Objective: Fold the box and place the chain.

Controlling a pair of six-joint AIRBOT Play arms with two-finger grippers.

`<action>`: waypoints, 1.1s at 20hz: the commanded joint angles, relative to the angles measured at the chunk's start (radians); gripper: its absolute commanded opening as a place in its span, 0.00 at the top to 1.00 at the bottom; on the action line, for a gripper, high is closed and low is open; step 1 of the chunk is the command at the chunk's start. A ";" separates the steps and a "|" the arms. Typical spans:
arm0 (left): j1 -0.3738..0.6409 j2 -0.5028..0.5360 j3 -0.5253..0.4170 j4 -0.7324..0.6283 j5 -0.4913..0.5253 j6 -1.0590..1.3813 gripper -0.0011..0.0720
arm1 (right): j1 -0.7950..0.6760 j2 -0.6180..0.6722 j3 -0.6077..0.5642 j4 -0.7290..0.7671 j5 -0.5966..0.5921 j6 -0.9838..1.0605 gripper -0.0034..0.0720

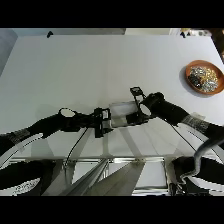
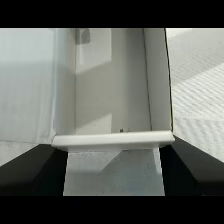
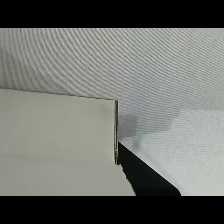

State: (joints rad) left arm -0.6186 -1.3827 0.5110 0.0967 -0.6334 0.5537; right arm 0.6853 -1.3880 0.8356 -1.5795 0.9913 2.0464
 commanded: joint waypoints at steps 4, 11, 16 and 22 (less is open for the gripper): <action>0.000 0.000 0.001 0.001 0.001 0.003 0.80 | 0.000 0.015 0.000 0.002 -0.002 -0.008 0.68; 0.000 0.000 0.001 0.001 0.000 0.003 0.80 | -0.019 0.208 0.000 -0.039 0.114 -0.143 0.53; 0.000 0.000 0.001 0.001 -0.007 0.003 0.80 | -0.172 0.362 0.114 -0.040 0.285 -0.306 0.68; 0.000 0.000 0.001 0.001 -0.007 0.003 0.80 | -0.603 0.225 0.399 -0.036 0.100 -0.512 0.75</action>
State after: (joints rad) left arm -0.6186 -1.3827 0.5114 0.0982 -0.6407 0.5575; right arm 0.2695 -1.0958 1.1145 -1.6157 1.1454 1.6543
